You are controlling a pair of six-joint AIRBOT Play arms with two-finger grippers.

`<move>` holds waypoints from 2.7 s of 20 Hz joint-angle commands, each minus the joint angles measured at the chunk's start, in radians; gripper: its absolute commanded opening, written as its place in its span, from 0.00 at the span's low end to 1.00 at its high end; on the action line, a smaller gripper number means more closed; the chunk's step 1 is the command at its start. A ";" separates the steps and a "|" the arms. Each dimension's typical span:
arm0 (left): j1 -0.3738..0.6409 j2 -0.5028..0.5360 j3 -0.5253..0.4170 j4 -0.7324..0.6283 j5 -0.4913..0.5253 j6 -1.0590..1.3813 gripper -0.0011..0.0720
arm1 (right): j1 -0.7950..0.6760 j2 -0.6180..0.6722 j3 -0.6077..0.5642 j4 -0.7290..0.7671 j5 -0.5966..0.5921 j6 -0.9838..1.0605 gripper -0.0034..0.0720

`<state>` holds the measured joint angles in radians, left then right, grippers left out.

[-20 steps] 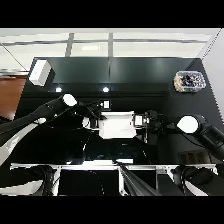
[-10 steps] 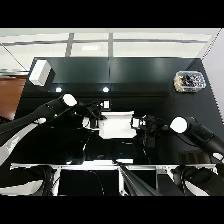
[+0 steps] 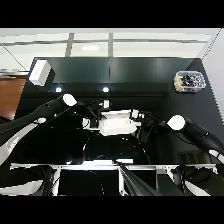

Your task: Fold the box and place the chain.

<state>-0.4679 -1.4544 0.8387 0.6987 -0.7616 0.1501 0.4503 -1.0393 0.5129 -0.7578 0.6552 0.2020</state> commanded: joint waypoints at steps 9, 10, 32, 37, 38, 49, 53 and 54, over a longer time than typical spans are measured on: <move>0.000 0.000 -0.001 0.000 -0.005 0.001 0.05 | 0.042 0.048 0.019 -0.133 -0.161 -0.057 0.98; 0.000 0.000 -0.001 0.000 -0.005 0.001 0.05 | 0.047 0.048 0.019 -0.133 -0.175 -0.081 0.98; 0.000 0.000 -0.001 0.000 -0.005 0.001 0.05 | -0.116 -0.242 0.119 0.237 0.119 -0.553 0.98; 0.000 0.000 -0.001 0.000 -0.010 0.001 0.05 | -0.116 -0.270 0.119 0.237 0.120 -0.570 0.98; 0.000 0.000 -0.001 0.000 -0.009 0.001 0.05 | -0.116 -0.272 0.119 0.237 0.120 -0.569 0.98; 0.000 0.000 -0.001 0.000 -0.010 0.000 0.05 | -0.107 -0.298 0.118 0.230 0.093 -0.534 0.98; 0.000 0.000 -0.001 0.000 -0.010 0.000 0.05 | -0.099 -0.299 0.118 0.225 0.066 -0.512 0.98; 0.000 0.000 -0.001 0.000 -0.010 0.000 0.05 | -0.099 -0.299 0.118 0.225 0.066 -0.511 0.98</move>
<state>-0.4679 -1.4544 0.8387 0.6987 -0.7708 0.1509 0.3473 -1.3369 0.6315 -0.5285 0.7364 -0.3229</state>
